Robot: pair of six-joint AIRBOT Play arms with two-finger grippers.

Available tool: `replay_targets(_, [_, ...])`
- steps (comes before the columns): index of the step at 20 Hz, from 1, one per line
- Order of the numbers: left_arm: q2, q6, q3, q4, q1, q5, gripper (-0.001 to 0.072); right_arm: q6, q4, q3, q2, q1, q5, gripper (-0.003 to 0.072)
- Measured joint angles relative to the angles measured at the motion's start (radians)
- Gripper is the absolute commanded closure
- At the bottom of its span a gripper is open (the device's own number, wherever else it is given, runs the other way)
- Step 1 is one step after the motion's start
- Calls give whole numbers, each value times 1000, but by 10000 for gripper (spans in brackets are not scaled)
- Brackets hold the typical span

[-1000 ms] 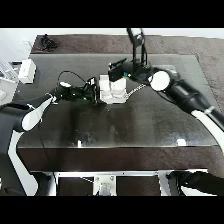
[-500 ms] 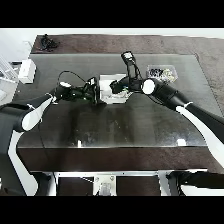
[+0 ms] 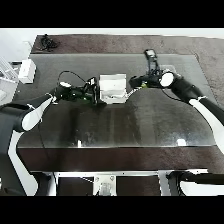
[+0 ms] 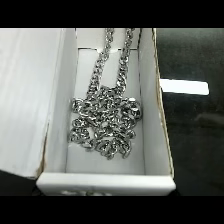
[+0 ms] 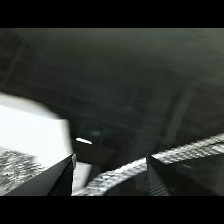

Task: Fold the box and place the chain.

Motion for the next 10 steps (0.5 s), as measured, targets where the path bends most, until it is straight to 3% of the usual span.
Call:
replay_targets(4, [0,0,0,0,0,0,244,69,37,-14,-39,-116,-39,167])
replay_targets(10, [0,0,0,0,0,0,243,98,183,-13,-174,-168,-136,167])
